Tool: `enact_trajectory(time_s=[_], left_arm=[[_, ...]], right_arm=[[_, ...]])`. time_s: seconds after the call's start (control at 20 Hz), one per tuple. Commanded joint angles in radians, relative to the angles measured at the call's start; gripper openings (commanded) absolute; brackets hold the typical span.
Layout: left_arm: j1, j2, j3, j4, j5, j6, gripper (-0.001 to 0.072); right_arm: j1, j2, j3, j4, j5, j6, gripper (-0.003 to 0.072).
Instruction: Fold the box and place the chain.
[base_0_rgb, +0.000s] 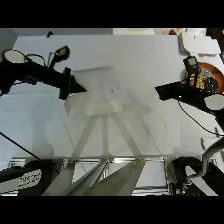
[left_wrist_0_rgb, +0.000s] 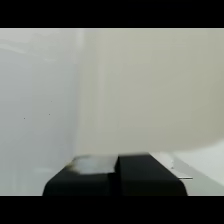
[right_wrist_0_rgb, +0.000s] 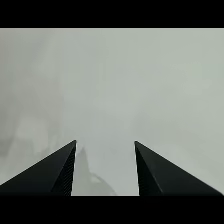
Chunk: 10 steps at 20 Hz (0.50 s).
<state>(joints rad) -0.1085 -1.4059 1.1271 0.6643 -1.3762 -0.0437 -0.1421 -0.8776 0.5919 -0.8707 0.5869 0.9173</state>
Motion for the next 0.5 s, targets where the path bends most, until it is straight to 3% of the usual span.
enact_trajectory(time_s=[0.0, 0.2, 0.45], left_arm=[[-0.098, -0.048, -0.016, 0.022, 0.102, 0.154, 0.0006], [-0.188, -0.115, -0.016, -0.025, 0.185, 0.281, 0.0004], [-0.192, -0.201, -0.016, -0.069, 0.283, 0.282, 0.0002]], right_arm=[[-0.036, 0.007, 0.001, -0.031, 0.068, 0.028, 0.0399], [-0.036, 0.006, 0.001, -0.050, 0.085, 0.028, 0.0399], [-0.036, 0.006, 0.001, -0.050, 0.083, 0.028, 0.0399]])
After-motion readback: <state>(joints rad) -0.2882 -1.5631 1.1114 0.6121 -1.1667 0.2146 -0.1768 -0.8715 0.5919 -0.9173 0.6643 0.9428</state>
